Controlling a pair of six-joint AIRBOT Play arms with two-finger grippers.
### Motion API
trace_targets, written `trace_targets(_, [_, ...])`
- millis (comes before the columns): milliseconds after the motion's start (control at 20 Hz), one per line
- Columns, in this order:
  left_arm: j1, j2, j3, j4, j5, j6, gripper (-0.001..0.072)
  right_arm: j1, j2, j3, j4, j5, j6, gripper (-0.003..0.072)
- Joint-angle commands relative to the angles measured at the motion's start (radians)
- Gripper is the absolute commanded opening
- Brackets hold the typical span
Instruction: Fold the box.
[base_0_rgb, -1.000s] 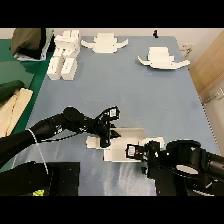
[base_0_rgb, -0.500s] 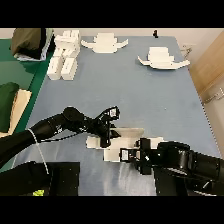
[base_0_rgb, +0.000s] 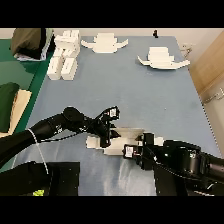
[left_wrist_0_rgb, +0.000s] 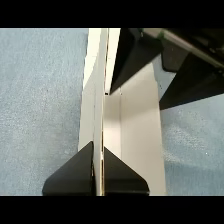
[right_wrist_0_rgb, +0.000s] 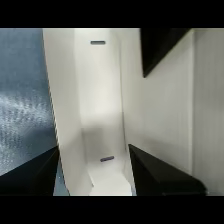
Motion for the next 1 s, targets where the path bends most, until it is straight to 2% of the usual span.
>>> trace_targets(0, [0.000,0.000,0.000,0.000,0.000,0.000,0.0016,-0.006,0.039,0.002,-0.171,0.043,0.245,0.0640])
trace_targets(250, [0.000,0.000,0.000,0.001,0.000,0.000,0.0017,-0.010,0.015,0.002,-0.193,0.117,0.438,0.0644])
trace_targets(400, [0.000,0.000,0.000,0.000,0.000,0.000,0.0017,-0.010,0.016,0.002,-0.192,0.159,0.494,0.0710])
trace_targets(550, [0.000,0.000,0.000,0.000,0.000,0.000,0.0017,-0.010,0.018,0.002,-0.174,0.193,0.559,0.0712])
trace_targets(650, [0.000,0.000,0.000,0.000,0.000,0.000,0.0017,-0.010,0.018,0.002,-0.175,0.199,0.552,0.0716])
trace_targets(950, [0.000,0.000,0.000,0.000,0.000,0.000,0.0017,-0.027,0.129,0.001,-0.161,0.164,0.267,0.0720])
